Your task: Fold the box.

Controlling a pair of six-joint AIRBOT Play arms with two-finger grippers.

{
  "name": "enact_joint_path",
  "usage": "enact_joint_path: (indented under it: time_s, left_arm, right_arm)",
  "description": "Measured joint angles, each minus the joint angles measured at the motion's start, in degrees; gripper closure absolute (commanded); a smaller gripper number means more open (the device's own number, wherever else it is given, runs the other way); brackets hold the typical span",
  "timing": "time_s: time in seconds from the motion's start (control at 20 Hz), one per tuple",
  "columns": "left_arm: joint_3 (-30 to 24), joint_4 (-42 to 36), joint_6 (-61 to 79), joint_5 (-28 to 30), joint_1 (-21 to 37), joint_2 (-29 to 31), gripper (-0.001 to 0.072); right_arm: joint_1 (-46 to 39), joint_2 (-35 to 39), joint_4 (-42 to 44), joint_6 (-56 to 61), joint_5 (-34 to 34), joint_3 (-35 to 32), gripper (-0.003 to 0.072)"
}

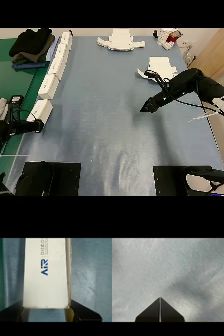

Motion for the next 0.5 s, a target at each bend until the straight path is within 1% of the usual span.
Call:
enact_joint_path:
  time_s: [0.25,0.5]
  left_arm:
    - [5.0,-0.6,2.2,2.7,0.6,-9.1,0.0264]
    - [7.4,-3.5,6.8,4.6,-1.3,-16.0,0.0263]
  right_arm:
    - [0.0,0.0,0.0,0.0,0.0,0.0,0.0682]
    - [0.0,0.0,0.0,0.0,0.0,0.0,0.0682]
